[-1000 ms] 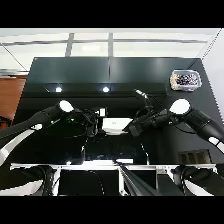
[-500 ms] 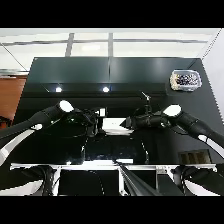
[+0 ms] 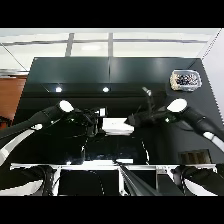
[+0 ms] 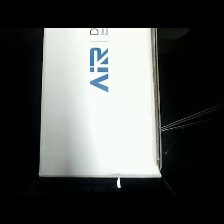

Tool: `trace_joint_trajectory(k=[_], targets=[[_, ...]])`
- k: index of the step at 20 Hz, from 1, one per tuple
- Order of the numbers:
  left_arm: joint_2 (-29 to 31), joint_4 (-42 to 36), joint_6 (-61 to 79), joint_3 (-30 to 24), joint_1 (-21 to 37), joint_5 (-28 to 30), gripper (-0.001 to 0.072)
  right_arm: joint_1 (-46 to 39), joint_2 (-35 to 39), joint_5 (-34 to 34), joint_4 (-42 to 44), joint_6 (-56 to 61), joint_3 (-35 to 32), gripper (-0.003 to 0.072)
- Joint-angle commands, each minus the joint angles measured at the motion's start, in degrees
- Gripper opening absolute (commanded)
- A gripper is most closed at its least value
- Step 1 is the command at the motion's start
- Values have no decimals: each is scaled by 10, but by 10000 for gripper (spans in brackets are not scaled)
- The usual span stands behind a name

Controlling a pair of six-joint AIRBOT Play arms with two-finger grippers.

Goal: Fold the box and place the chain.

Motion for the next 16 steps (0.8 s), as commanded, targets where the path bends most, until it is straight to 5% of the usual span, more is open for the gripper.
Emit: trace_joint_trajectory(k=[1, 2, 3, 7, 10, 16], targets=[[3, -1, -3, 0, 3, 0, 406, -73, 66, 97, -137, 50, 66, 15], [10, -2, -7, 1, 5, 0, 474, -106, 95, 113, -197, 78, 79, 15], [19, -2, -31, 0, 6, 0, 715, -140, 122, 124, -234, 90, 83, 15], [94, 41, -87, 1, 19, -35, 712, -298, 194, 188, -294, 91, 83, 15], [137, 22, -115, 14, -2, -38, 710, -350, 196, 166, -291, 92, 79, 15], [29, 28, -194, 141, -89, 6, 697, -347, 196, 96, -244, 91, 42, 15]])
